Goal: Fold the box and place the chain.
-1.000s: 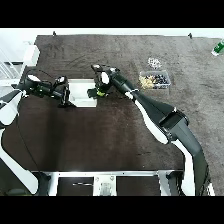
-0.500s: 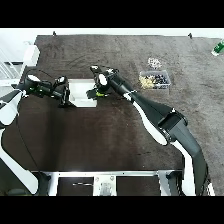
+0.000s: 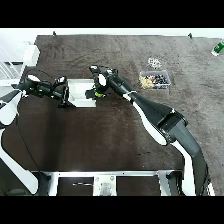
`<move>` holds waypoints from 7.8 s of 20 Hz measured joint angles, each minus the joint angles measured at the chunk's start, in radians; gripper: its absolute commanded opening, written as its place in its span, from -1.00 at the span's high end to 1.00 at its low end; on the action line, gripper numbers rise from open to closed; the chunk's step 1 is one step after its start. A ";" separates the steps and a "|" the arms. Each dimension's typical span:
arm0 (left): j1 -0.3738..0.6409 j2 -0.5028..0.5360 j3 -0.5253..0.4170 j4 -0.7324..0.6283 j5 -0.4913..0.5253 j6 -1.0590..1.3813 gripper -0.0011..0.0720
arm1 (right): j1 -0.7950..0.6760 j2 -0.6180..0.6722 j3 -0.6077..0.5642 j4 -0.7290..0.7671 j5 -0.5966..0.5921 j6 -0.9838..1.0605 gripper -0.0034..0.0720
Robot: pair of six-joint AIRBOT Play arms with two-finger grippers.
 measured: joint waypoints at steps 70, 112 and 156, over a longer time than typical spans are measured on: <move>0.000 0.000 0.000 -0.027 0.011 -0.029 -0.47 | -0.290 0.272 -0.080 -0.045 0.143 -0.325 -0.16; 0.000 0.000 0.000 -0.027 0.011 -0.028 -0.47 | -0.552 0.639 -0.351 0.064 -0.074 -0.529 0.88; 0.000 0.000 0.000 -0.027 0.011 -0.028 -0.47 | 0.043 0.470 -0.353 0.233 -0.687 -0.678 0.89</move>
